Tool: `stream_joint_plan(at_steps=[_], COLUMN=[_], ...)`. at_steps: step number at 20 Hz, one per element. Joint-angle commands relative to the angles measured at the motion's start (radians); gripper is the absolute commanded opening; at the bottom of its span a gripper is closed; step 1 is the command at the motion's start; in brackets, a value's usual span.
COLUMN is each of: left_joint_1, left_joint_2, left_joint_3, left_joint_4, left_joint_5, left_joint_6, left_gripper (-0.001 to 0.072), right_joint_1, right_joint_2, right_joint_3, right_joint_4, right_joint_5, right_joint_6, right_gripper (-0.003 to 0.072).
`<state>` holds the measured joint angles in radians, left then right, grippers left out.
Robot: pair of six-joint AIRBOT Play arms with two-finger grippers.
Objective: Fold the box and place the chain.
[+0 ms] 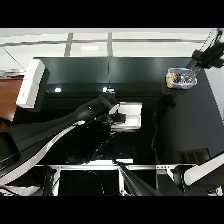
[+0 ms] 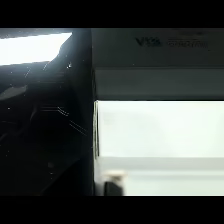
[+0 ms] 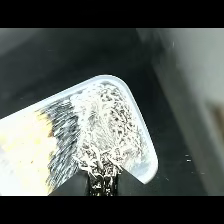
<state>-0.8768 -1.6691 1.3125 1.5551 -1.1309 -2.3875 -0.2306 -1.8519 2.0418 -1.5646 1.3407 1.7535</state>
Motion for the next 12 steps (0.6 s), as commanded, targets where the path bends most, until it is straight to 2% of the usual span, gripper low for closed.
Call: stream_joint_plan(at_steps=[1, 5, 8, 10, 12], left_joint_1=[0.001, 0.001, 0.001, 0.001, 0.001], left_joint_2=[0.000, 0.000, 0.000, 0.000, 0.000], left_joint_3=[0.001, 0.001, 0.001, 0.001, 0.001], left_joint_4=[0.001, 0.000, 0.000, 0.000, 0.000], left_joint_5=[0.000, -0.001, 0.000, -0.005, -0.004], left_joint_6=[0.000, 0.000, 0.000, 0.000, 0.001], left_gripper=[0.0027, 0.0027, 0.0027, 0.0027, 0.0027], right_joint_1=[-0.007, -0.012, -0.045, -0.045, -0.046], right_joint_2=[0.172, 0.353, 0.438, 0.482, 0.549], right_joint_3=[-0.001, -0.001, -0.001, -0.003, -0.067], right_joint_4=[0.167, 0.318, 0.582, 0.623, 0.665], right_joint_5=[0.015, 0.031, 0.057, 0.074, 0.086], right_joint_6=[-0.158, -0.206, -0.287, -0.293, -0.300], right_gripper=[0.0013, 0.0012, 0.0012, 0.0011, 0.0012])
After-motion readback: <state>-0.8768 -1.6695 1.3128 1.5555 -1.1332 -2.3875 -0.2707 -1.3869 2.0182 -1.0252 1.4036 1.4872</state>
